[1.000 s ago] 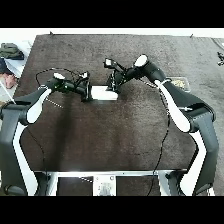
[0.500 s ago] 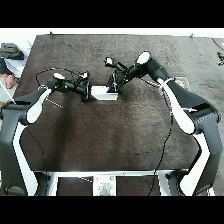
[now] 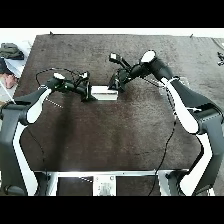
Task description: Fold the box and place the chain.
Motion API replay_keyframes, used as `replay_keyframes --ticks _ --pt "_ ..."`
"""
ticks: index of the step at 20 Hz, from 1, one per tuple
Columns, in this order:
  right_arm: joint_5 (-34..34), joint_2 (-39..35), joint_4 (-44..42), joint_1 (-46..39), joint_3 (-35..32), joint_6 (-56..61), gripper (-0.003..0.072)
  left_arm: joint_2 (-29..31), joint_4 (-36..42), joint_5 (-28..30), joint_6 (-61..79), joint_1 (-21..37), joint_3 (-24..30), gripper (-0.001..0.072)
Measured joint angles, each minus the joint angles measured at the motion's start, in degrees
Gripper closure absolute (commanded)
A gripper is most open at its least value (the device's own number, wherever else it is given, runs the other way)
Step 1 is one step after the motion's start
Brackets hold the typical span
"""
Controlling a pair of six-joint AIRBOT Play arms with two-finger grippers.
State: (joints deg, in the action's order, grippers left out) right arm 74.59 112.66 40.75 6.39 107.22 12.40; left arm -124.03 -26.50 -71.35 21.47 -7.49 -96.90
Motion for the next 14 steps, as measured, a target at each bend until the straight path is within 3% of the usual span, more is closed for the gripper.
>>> replay_keyframes --ticks 10,11,14 --pt "-5.57 -0.76 -3.58 -0.20 -7.69 -9.53 0.0406 0.00 -0.02 0.00 0.00 0.00 0.00 0.0365" --pt "-5.79 -0.76 -3.72 0.07 -7.98 -10.67 0.0346 0.00 -0.02 0.00 0.00 0.00 0.00 0.0365" --pt "-6.27 -0.63 -3.39 1.09 -8.44 -13.46 0.0339 0.00 -0.02 0.00 0.00 0.00 0.00 0.0365"
